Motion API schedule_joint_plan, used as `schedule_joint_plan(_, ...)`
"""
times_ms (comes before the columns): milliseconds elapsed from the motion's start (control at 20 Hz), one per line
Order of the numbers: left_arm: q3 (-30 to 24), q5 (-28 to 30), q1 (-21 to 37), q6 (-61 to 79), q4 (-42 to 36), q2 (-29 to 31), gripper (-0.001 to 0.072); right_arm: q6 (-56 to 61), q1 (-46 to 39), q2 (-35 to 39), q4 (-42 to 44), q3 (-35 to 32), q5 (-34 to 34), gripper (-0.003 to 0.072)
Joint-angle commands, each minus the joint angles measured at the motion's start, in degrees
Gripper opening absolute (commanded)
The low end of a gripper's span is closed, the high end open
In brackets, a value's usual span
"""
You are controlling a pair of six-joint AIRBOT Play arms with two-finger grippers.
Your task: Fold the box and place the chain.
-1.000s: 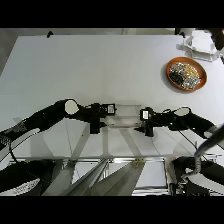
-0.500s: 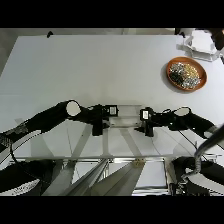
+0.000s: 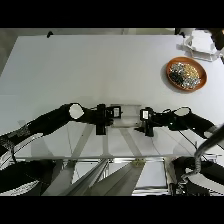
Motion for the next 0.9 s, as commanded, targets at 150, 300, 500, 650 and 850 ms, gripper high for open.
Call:
schedule_joint_plan(150, -0.02, 3.26, -1.55, 0.22, -0.59, -2.01, 0.0102, 0.0, -0.02, 0.07, 0.0, 0.04, 0.0, 0.0323)
schedule_joint_plan(300, -0.02, 4.59, -2.32, 0.22, -0.63, -2.75, 0.023, 0.0, -0.02, 0.04, 0.0, 0.04, 0.0, 0.0323)
schedule_joint_plan(500, -0.02, 5.81, -3.19, 0.2, -0.63, -2.84, 0.0417, 0.0, -0.02, 0.04, 0.0, 0.04, 0.0, 0.0323)
schedule_joint_plan(650, -0.02, 5.79, -3.19, 0.2, -0.63, -2.86, 0.0415, 0.0, -0.02, 0.04, 0.0, 0.04, 0.0, 0.0323)
schedule_joint_plan(850, -0.02, 4.55, -3.06, -0.26, -0.57, -1.66, 0.0204, 0.0, -0.02, 0.04, 0.0, 0.04, 0.0, 0.0323)
